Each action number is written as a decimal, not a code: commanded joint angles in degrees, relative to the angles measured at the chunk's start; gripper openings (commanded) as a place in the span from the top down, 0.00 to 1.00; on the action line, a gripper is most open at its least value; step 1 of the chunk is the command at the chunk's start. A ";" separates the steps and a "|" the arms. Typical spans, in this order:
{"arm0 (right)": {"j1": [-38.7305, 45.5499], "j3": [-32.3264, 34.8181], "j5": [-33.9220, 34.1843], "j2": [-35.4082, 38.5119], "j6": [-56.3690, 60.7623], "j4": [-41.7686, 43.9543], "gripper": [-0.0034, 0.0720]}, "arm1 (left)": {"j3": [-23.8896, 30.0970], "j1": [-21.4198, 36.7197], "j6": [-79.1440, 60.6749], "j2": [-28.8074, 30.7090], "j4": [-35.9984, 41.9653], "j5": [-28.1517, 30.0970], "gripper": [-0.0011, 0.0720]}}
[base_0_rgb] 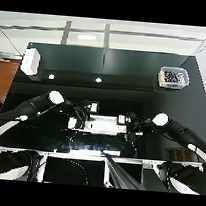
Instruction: Fold the box and place the chain.
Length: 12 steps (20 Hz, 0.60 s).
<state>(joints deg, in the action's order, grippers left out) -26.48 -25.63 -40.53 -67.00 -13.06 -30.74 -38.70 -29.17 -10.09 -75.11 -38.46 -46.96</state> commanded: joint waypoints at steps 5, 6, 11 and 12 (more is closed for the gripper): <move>0.63 -0.07 -0.96 -0.04 0.04 -0.04 0.15 | 0.02 0.07 0.07 0.02 -0.07 -0.02 0.95; 0.63 -0.07 -0.96 -0.04 0.02 -0.04 0.15 | 0.02 0.07 0.07 0.02 -0.07 0.00 0.95; -2.03 -0.07 0.39 -0.26 1.68 -3.61 0.15 | 0.02 0.07 0.07 0.02 -0.07 0.00 0.95; -2.43 -0.07 1.22 -0.35 2.38 -3.82 0.15 | 0.02 0.07 0.07 0.02 -0.07 0.00 0.95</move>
